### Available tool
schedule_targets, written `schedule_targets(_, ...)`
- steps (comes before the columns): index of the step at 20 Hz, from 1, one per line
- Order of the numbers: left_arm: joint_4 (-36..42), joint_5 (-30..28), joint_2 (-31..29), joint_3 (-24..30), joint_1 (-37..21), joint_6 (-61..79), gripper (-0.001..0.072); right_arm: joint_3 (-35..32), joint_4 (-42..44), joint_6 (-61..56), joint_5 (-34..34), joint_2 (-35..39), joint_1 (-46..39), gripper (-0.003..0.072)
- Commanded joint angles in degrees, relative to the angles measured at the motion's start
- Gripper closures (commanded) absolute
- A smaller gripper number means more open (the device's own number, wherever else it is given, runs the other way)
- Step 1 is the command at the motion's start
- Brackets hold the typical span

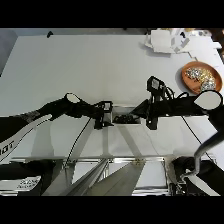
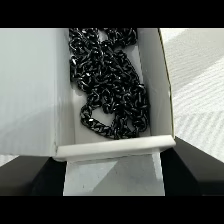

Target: Fold the box and place the chain.

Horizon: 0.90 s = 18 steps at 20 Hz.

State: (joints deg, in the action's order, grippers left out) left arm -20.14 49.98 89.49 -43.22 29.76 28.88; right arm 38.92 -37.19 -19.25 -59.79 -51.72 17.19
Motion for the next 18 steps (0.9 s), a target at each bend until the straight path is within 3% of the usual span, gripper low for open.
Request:
schedule_targets(1,0.0,0.0,0.0,0.0,0.0,0.0,0.0539,0.0,-0.1,0.0,1.9,-1.7,2.2,0.0667)
schedule_targets(6,0.0,0.0,0.0,0.0,0.0,0.0,0.0539,0.0,-5.7,-1.8,3.2,-6.0,2.7,0.0477)
schedule_targets(13,0.0,0.0,0.0,0.0,0.0,0.0,0.0539,0.0,-22.9,-1.5,-1.0,-3.7,-4.0,0.0543)
schedule_targets(18,0.0,0.0,0.0,0.0,0.0,0.0,0.0539,0.0,-23.8,3.9,-1.2,-6.2,-9.7,0.0646)
